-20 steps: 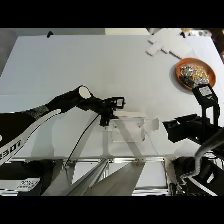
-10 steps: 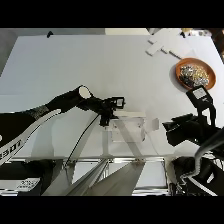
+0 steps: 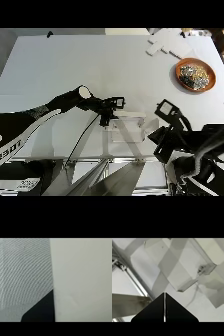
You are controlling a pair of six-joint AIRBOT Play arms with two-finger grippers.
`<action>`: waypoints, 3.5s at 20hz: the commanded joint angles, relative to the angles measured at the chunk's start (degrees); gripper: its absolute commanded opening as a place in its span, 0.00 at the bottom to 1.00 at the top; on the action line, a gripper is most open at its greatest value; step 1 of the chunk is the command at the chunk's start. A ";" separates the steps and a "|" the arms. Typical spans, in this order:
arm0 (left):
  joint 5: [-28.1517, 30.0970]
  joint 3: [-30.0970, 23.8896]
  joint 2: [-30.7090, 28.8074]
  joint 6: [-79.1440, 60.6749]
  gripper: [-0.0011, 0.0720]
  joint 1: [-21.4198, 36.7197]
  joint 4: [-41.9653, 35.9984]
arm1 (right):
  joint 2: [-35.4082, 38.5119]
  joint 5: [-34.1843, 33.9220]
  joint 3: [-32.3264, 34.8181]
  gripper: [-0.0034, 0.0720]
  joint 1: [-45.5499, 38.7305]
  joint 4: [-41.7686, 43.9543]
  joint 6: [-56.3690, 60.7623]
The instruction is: Fold the box and place the chain.
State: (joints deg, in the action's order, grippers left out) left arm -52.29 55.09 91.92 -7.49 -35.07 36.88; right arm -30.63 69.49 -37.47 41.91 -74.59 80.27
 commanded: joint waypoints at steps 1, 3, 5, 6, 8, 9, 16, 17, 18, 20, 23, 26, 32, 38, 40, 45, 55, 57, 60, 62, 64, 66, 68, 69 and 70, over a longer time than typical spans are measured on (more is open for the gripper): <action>-0.02 0.02 0.02 0.00 0.03 -0.04 0.00 | -9.27 0.74 0.79 0.07 0.04 2.80 -13.03; -0.04 0.02 0.02 0.00 0.03 -0.04 0.00 | -14.75 0.52 0.79 0.07 1.22 3.50 -16.24; -0.04 0.02 0.02 0.00 0.03 -0.04 0.00 | -18.03 -0.13 0.85 0.07 3.72 2.14 -21.53; -0.02 0.02 0.02 0.00 0.03 -0.04 0.00 | -18.49 -1.62 1.05 0.07 4.46 1.99 -23.74; -0.02 0.02 0.02 -0.02 0.03 -0.04 0.00 | -16.55 -6.27 2.82 0.07 1.92 5.44 -27.32; -0.28 0.02 0.02 0.00 0.03 -0.04 -0.02 | -14.14 -9.40 4.94 0.07 0.59 6.14 -29.90; -0.26 0.02 0.02 0.00 0.03 -0.04 -0.02 | 0.63 -15.15 18.73 0.07 -4.17 3.76 -55.19; -0.24 0.02 0.02 0.00 0.03 -0.04 0.00 | 1.38 -15.85 19.80 0.07 -4.17 3.50 -57.33; -0.22 0.02 0.02 0.00 0.03 -0.04 0.00 | 1.55 -16.63 20.79 0.07 -4.11 3.45 -57.59; -0.24 0.02 0.02 0.00 0.03 -0.04 -0.02 | 1.55 -18.38 22.99 0.60 -4.11 4.94 -56.98; -0.24 0.02 0.02 0.00 0.03 -0.04 -0.02 | 1.33 -25.92 25.75 0.96 -4.13 5.79 -56.33; -0.24 0.02 0.02 0.00 0.03 -0.04 -0.02 | -0.20 -32.20 27.43 0.96 -4.11 7.21 -56.33; -0.24 0.02 0.02 0.00 0.03 -0.04 -0.02 | -5.99 -41.31 28.00 0.96 -4.20 7.39 -56.33; -0.24 0.02 0.02 0.00 0.03 -0.04 -0.02 | -6.08 -37.35 24.13 0.95 -10.14 7.34 -56.39; -0.24 0.02 0.02 0.00 0.03 -0.04 -0.02 | -6.19 -35.15 23.04 0.95 -14.47 7.76 -56.89; -0.24 0.02 0.02 0.00 0.03 -0.04 -0.02 | -8.39 -34.03 22.67 0.95 -19.45 18.01 -66.79; -0.24 0.02 0.02 0.00 0.03 -0.04 -0.02 | -21.27 -32.59 22.64 0.95 -29.40 40.83 -97.26; -0.24 0.02 0.02 0.00 0.03 -0.04 -0.02 | -23.37 -30.82 22.51 0.95 -30.56 44.33 -102.64; -0.24 0.02 0.02 0.00 0.03 -0.04 -0.02 | -27.45 -28.39 20.55 0.95 -30.84 47.01 -105.94; -0.24 0.02 0.02 0.00 0.03 -0.04 0.00 | -30.86 -25.46 18.36 0.95 -30.84 47.06 -106.29; -0.24 0.02 0.02 0.00 0.03 -0.04 0.00 | -33.79 -23.47 17.16 0.95 -30.84 47.04 -106.29; -0.24 0.02 0.02 0.00 0.03 -0.04 -0.02 | -35.26 -23.39 17.14 0.94 -30.86 46.18 -106.27; -0.24 0.02 0.02 0.00 0.03 -0.04 0.00 | -35.93 -23.34 17.14 0.88 -30.86 45.79 -106.25; -0.24 0.02 0.02 0.00 0.03 -0.04 0.00 | -36.09 -23.34 17.14 0.88 -30.86 45.83 -106.25; -0.26 0.02 0.02 0.00 0.03 -0.04 -0.02 | -36.22 -23.30 17.14 0.88 -30.97 45.75 -106.22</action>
State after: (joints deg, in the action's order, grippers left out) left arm -52.56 55.09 91.92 -7.49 -35.07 36.86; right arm -65.65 45.21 -20.08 11.03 -28.60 -25.56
